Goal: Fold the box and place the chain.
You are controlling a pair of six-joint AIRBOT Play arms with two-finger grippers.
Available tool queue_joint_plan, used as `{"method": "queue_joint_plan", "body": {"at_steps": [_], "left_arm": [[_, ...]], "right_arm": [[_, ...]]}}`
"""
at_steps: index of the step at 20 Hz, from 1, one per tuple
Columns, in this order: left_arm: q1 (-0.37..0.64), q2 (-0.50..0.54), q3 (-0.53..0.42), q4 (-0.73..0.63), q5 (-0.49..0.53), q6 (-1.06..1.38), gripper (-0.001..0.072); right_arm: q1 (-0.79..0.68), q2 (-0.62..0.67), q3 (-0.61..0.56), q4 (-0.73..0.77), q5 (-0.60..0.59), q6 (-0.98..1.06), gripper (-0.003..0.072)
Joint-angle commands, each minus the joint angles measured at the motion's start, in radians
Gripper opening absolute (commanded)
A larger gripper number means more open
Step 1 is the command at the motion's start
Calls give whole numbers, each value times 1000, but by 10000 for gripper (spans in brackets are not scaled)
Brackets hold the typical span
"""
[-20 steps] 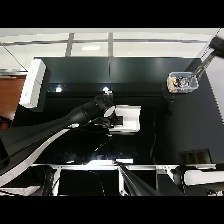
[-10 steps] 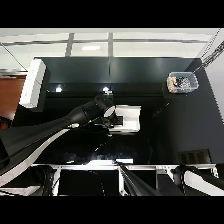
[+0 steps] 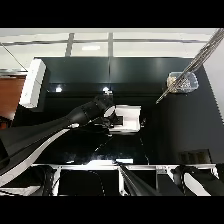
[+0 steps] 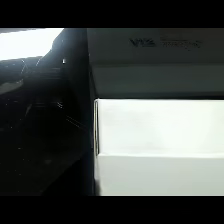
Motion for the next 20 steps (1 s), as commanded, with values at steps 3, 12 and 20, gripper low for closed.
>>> {"method": "queue_joint_plan", "body": {"at_steps": [3, 12, 20], "left_arm": [[0, 0, 0, 0, 0, 0, 27], [0, 0, 0, 0, 0, 0, 26], [0, 0, 0, 0, 0, 0, 26]], "right_arm": [[189, 50, -122, 77, 136, -27, 5], [245, 45, -147, 307, 91, -28, 6], [300, 39, -241, 301, 43, -27, 6]]}}
